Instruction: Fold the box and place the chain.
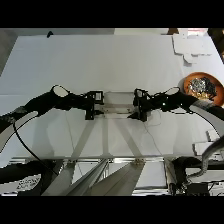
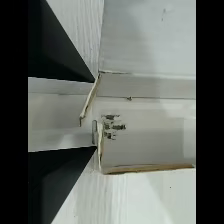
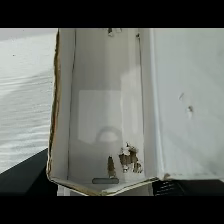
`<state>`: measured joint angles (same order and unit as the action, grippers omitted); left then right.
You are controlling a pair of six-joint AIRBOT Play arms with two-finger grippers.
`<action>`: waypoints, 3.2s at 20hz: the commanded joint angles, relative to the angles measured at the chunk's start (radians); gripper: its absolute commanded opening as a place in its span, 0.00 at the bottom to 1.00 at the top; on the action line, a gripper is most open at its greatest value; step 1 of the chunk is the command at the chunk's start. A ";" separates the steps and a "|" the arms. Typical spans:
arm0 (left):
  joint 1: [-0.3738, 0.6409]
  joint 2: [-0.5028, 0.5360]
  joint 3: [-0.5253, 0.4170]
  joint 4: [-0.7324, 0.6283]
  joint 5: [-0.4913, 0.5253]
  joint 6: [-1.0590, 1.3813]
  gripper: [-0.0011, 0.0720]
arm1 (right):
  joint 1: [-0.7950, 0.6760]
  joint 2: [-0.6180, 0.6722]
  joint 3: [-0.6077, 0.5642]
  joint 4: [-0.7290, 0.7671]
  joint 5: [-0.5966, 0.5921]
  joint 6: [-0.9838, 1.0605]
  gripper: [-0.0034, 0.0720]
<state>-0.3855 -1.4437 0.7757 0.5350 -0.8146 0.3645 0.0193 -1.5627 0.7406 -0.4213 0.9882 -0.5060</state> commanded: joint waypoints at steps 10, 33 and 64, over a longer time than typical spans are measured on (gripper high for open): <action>0.202 0.291 0.000 0.023 -0.016 -0.198 0.32 | 0.000 0.000 0.001 0.000 0.000 0.000 0.77; 0.146 0.095 -0.175 0.035 -0.055 -1.341 0.01 | 0.000 0.000 0.001 0.000 0.000 0.000 0.77; 0.122 0.082 -0.175 -0.055 0.014 -1.328 0.01 | 0.000 0.000 0.001 0.000 0.000 0.000 0.77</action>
<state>-0.2619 -1.3598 0.5999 0.5262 -0.7940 -0.9836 0.0196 -1.5627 0.7406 -0.4221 0.9882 -0.5064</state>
